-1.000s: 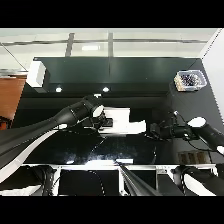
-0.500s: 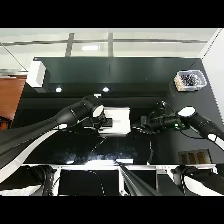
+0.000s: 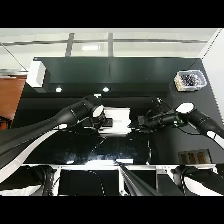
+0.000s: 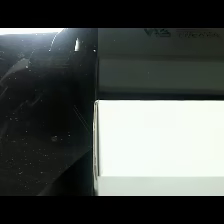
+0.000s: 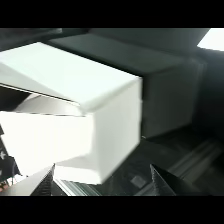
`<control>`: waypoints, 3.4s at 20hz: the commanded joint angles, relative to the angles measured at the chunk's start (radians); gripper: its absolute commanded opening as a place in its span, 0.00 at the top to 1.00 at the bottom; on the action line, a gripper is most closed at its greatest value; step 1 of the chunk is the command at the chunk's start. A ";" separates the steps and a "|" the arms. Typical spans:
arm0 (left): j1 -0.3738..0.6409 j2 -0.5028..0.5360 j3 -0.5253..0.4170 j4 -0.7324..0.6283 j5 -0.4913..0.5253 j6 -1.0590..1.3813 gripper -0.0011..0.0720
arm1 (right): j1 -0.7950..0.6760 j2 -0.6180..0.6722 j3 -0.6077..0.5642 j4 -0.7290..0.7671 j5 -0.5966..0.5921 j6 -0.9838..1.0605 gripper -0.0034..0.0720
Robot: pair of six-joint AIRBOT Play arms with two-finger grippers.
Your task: Fold the box and place the chain.
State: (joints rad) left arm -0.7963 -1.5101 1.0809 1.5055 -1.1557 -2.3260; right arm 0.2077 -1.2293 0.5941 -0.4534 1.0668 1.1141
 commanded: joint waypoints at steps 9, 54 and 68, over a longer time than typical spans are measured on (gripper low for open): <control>0.000 0.000 0.001 0.000 0.013 0.000 0.95 | 0.271 -0.006 0.188 -0.428 -0.178 0.445 0.24; 0.000 0.000 0.001 0.000 0.026 0.000 0.95 | 0.550 -0.212 0.413 -1.017 -0.049 1.130 0.93; 0.000 0.000 0.001 0.000 0.026 0.000 0.95 | 0.546 -0.210 0.414 -1.017 -0.036 1.142 0.66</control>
State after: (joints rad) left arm -0.7963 -1.5101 1.0813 1.5066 -1.1301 -2.3245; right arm 0.7567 -1.4406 1.0065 -1.4723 1.0279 2.2528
